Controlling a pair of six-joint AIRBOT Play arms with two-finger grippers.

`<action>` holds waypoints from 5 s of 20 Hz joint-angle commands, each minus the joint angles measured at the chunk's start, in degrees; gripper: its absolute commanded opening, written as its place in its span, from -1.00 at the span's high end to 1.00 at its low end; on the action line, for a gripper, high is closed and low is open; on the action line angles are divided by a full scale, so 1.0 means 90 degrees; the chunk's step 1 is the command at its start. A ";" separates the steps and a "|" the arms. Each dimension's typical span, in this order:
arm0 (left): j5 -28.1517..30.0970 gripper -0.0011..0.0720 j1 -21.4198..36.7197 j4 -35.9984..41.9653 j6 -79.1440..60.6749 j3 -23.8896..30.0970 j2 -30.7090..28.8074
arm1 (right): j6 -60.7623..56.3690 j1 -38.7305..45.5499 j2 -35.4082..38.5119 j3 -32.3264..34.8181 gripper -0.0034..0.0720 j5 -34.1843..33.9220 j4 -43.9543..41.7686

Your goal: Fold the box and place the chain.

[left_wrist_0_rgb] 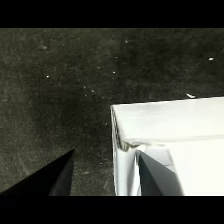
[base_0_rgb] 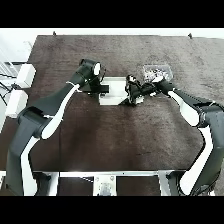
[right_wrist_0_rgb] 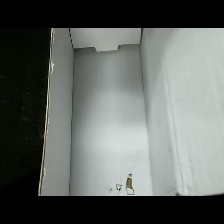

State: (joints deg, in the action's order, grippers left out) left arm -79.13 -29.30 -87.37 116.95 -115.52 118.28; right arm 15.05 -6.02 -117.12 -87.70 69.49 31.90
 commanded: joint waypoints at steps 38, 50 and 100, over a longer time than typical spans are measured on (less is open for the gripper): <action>0.0240 -0.95 -0.0012 0.0435 -0.0182 -0.0019 -0.0066 | 0.0000 0.0005 0.0000 -0.0005 -0.57 0.0002 0.0002; 0.0032 -0.95 0.0520 0.0384 -0.3274 -0.0029 -0.1698 | 0.0000 0.0005 0.0000 -0.0005 -0.57 0.0002 0.0002; 0.1780 -1.00 0.2395 0.6907 -1.5837 0.3220 -0.0607 | 0.0000 0.0005 0.0000 -0.0005 -0.57 0.0002 0.0002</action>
State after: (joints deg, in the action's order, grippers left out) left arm -65.06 -7.79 -25.56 -23.57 -86.54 112.57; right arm 15.05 -5.91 -117.16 -87.72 69.52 31.94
